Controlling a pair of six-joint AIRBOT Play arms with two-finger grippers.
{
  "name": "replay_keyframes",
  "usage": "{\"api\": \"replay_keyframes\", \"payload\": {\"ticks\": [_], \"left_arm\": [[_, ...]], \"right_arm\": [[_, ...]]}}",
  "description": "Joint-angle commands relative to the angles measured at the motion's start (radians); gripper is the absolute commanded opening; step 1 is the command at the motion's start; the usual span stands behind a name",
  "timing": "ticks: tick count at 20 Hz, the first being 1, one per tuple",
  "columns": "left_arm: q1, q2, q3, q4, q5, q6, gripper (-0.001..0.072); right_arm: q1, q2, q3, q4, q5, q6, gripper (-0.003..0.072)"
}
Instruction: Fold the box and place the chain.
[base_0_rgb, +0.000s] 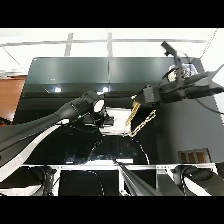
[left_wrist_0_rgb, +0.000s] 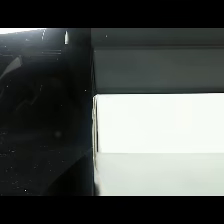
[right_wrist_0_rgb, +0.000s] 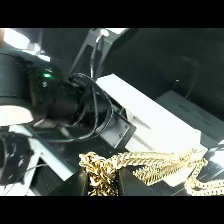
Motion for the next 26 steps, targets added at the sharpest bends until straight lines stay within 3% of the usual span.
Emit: {"api": "replay_keyframes", "payload": {"ticks": [1, 4, 11, 26], "left_arm": [[0.0, 0.0, 0.0, 0.0, 0.0, 0.0, 0.0029], [0.0, 0.0, 0.0, 0.0, 0.0, 0.0, 0.0029], [0.0, 0.0, 0.0, 0.0, -0.001, 0.0, 0.0029], [0.0, 0.0, 0.0, 0.0, -0.001, 0.0, 0.0029]], "right_arm": [[-0.089, 0.001, 0.063, 0.079, 0.145, -0.052, 0.002], [-0.117, 0.0, 0.064, 0.163, 0.203, -0.096, 0.0019], [-0.139, 0.0, 0.063, 0.209, 0.242, -0.14, 0.0019], [0.009, -0.097, 0.056, 0.199, 0.123, -0.153, 0.0019]]}}
